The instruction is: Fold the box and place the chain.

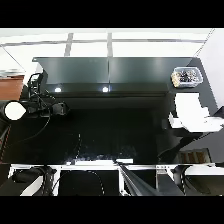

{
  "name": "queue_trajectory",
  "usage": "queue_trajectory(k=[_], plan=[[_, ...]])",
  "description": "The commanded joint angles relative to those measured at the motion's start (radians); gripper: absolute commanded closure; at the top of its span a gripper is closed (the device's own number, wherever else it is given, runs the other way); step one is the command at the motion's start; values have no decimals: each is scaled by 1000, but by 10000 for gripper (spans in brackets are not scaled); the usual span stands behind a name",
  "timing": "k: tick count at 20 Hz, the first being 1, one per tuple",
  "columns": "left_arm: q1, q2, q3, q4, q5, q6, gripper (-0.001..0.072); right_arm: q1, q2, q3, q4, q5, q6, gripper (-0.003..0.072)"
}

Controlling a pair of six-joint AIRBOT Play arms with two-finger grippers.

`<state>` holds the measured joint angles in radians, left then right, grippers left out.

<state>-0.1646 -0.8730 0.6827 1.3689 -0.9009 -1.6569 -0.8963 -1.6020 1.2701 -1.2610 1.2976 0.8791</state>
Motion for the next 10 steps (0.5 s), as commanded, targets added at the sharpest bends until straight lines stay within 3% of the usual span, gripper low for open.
queue_trajectory(k=[1,2,4,10], plan=[[0,0,1,-1,-2,-1,2,14,24,-14,-61,-11,-2,-7],[0,0,1,-1,-2,-1,2,24,32,-13,-97,-21,-5,141],[0,0,1,-1,-2,-1,2,37,49,-10,-126,-24,-46,203],[0,0,1,0,1,-1,2,68,55,-10,-96,37,-45,633]])
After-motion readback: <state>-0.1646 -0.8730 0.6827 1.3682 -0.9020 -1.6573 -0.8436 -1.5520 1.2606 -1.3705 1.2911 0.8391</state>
